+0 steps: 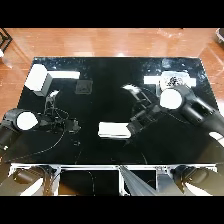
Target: Fold the box and place the chain.
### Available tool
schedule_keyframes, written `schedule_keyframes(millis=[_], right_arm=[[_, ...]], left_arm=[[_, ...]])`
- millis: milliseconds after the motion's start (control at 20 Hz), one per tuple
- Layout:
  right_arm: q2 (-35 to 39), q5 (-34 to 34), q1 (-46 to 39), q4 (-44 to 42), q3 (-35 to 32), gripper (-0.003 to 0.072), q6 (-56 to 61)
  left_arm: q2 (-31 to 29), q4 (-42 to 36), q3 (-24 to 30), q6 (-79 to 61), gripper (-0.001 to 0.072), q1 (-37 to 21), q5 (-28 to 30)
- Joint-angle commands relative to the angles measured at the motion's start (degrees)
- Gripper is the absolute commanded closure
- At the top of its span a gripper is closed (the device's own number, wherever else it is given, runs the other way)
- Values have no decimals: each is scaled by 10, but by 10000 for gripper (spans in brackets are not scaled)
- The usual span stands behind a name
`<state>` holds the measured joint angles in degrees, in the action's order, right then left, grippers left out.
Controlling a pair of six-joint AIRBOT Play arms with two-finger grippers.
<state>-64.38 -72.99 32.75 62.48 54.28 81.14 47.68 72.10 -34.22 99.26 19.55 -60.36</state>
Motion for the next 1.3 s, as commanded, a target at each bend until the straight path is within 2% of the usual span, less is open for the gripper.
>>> schedule_keyframes(millis=[0, 50, 250, 700, 1050, 1250], right_arm=[[41, 115, -61, -242, -147, 663, 37], [33, 149, -54, -282, -164, 664, 21], [-8, 240, -26, -320, -166, 663, 7], [-58, 250, 9, -316, -166, 663, 2], [-65, 261, 9, -303, -166, 663, 2], [-48, 198, -9, -350, -153, 663, -52]], left_arm=[[0, -3, 0, 0, 82, 0, 2], [0, -3, 0, 0, 82, 0, 3], [0, -6, 0, 0, 82, 0, 2], [7, -6, 0, -2, 82, 0, 2], [7, -7, 0, -2, 82, 0, 2], [7, -8, 0, -11, 82, 0, 4]])
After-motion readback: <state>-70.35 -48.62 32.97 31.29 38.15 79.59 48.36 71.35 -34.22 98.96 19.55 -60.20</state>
